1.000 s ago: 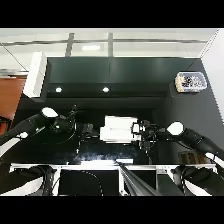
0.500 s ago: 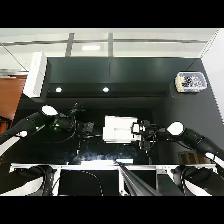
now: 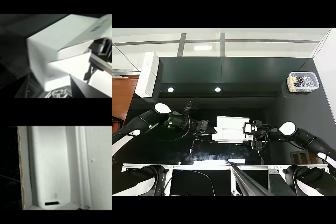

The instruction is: Fold the box and place the chain.

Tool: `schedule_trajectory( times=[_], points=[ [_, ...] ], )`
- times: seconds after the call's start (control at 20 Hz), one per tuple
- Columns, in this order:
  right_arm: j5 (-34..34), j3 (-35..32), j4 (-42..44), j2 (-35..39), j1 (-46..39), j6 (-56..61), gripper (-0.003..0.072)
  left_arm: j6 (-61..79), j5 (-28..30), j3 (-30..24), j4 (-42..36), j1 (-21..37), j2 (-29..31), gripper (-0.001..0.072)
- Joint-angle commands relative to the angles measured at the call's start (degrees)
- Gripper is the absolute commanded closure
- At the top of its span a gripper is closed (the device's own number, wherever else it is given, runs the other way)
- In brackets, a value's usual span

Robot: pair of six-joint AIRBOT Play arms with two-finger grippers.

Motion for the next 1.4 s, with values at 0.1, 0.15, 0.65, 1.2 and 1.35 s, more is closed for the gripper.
schedule_trajectory(
  times=[0.1, 0.15, 0.65, 1.2, 1.35],
  points=[
    [0.0, 0.0, 0.0, 0.0, 0.0, 0.0, 0.0256, -11.7, 3.3, 5.1, 7.8, -6.7, 0.0, 0.0168],
    [0.0, 0.0, 0.0, 0.0, 0.0, 0.0, 0.0257, -15.0, 3.3, 6.2, 11.4, -8.2, 0.0, 0.0168],
    [0.0, 0.0, 0.0, 0.0, 0.0, 0.0, 0.0257, -31.9, 9.9, 11.3, 23.7, -16.7, 0.0, 0.0168],
    [0.0, 0.0, 0.0, 0.0, 0.0, 0.0, 0.0257, -50.0, 12.1, 15.1, 40.8, -24.0, -3.0, 0.0171],
    [0.0, 0.0, 0.0, 0.0, 0.0, 0.0, 0.0257, -54.9, 8.3, 17.1, 46.0, -25.6, -3.7, 0.0172]
  ],
)
